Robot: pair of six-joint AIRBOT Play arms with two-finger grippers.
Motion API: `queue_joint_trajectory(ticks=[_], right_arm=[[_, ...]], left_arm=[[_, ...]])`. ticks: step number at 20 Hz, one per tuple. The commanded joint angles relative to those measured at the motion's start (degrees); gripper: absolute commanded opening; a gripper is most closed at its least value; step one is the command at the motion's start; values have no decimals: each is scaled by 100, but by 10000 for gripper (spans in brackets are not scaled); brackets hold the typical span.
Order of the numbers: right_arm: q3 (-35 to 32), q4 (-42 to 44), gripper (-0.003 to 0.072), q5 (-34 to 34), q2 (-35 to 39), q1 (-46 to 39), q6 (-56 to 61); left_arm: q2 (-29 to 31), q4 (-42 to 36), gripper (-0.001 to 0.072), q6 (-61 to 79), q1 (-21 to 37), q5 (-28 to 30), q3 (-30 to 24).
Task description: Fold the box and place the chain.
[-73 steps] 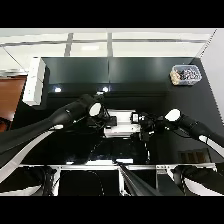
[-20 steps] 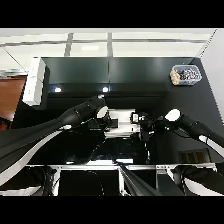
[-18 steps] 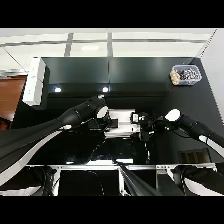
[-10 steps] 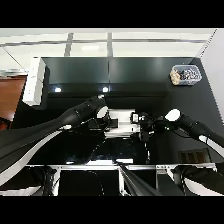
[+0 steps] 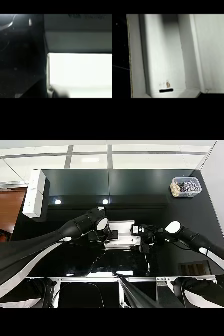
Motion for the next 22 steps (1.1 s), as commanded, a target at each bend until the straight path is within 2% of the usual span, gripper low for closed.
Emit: queue_joint_trajectory(ticks=[1, 6, 8, 12, 13, 14, 19, 22], right_arm=[[4, -199, 716, 68, 157, -15, 457], [26, -1351, 709, 330, 1034, -57, 938], [26, -1368, 709, 369, 1287, -105, 933], [22, -1362, 695, 380, 1274, -114, 914], [20, -1364, 576, 407, 1274, -116, 879], [20, -1362, 536, 431, 1274, -114, 791], [20, -1320, 535, 457, 1274, -109, 662], [20, -1008, 535, 450, 1266, -85, 485]], left_arm=[[-2, -11, 30, 15, 4, -26, 0], [-2, 0, 30, 57, 4, -98, 2], [-2, 35, 30, 59, 4, -149, 0], [-2, 31, 30, 59, 4, -144, 0], [-2, 31, 31, 59, 4, -146, 0], [-2, 28, 30, 61, 4, -144, 0], [-2, 7, 30, 295, 4, -146, 0], [-2, 9, 30, 295, 4, -144, 2]])
